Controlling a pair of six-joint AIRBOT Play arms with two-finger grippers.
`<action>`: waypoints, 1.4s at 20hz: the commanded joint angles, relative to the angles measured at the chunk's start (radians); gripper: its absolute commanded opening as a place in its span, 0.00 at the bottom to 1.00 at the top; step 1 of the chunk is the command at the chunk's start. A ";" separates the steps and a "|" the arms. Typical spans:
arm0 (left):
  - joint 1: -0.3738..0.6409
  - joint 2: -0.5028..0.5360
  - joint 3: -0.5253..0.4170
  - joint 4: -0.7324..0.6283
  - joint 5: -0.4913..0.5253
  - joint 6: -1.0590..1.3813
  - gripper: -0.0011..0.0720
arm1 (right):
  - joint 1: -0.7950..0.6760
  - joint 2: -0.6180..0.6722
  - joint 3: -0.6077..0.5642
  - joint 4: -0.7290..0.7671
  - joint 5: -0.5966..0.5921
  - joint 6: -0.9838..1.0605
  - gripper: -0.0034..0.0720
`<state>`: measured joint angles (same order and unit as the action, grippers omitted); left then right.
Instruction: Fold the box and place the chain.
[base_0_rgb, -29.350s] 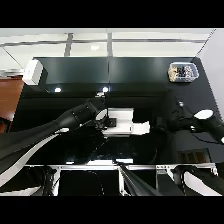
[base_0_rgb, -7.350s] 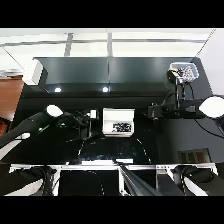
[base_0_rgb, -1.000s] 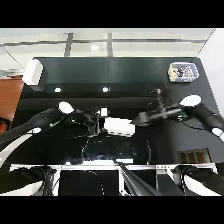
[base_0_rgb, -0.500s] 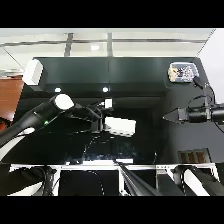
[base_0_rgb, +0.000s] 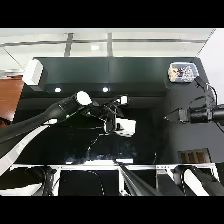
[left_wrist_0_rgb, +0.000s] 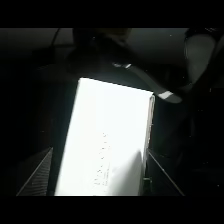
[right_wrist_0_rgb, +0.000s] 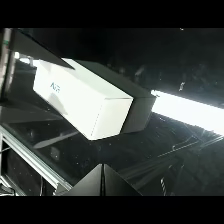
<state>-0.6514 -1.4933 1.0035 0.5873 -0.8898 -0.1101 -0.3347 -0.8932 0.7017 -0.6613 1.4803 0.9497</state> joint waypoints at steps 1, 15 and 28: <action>-0.003 -0.024 0.008 -0.023 -0.032 0.006 0.99 | 0.000 0.000 0.001 -0.002 -0.002 -0.018 0.07; -0.027 -0.024 0.008 0.135 -0.020 0.090 0.99 | 0.000 0.000 0.001 -0.002 -0.011 -0.026 0.07; 0.342 0.173 0.073 0.582 -0.007 -0.635 0.55 | 0.000 0.000 0.001 -0.002 -0.063 -0.021 0.07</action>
<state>-0.4915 -1.3823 1.0668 1.0416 -0.8749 -0.5346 -0.3347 -0.8932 0.7017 -0.6636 1.4452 0.9257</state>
